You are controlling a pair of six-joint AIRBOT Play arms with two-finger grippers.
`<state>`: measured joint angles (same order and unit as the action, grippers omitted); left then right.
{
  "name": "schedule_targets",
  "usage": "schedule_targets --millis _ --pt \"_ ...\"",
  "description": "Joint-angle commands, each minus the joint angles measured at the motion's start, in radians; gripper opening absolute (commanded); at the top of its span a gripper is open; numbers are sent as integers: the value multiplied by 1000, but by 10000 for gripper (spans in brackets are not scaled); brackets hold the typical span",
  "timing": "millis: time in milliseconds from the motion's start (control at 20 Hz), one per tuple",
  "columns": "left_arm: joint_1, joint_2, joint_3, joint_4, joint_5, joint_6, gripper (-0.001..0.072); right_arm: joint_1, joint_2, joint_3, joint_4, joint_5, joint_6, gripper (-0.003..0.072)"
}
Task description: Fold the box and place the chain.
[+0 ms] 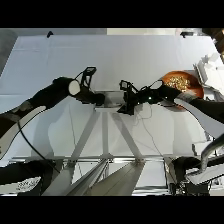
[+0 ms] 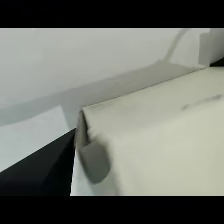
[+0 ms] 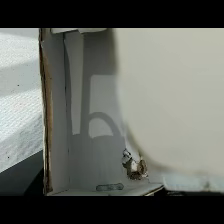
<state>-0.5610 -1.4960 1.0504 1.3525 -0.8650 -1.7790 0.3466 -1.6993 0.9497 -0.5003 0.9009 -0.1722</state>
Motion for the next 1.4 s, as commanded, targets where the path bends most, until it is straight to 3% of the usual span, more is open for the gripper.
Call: schedule_targets --millis 0,150,400,850,900,1000,1050,1350 --pt "-60 -67 83 235 -124 -262 508 0 0 0 0 0 0 516" --pt "-84 -98 98 263 -175 -345 469 0 0 0 0 0 0 516" --pt "-121 -110 99 260 -127 -391 263 0 0 0 0 0 0 516" --pt "-132 -116 99 257 -174 -525 260 0 0 0 0 0 0 516" --pt "-132 -122 98 257 -192 -525 228 0 0 0 0 0 0 516" --pt "-132 -136 98 257 -208 -524 46 0 0 0 0 0 0 516" --pt "-132 -137 98 257 -209 -515 8 0 0 0 0 0 0 516" --pt "-131 -132 98 259 -224 -465 14 0 0 0 0 0 0 516"
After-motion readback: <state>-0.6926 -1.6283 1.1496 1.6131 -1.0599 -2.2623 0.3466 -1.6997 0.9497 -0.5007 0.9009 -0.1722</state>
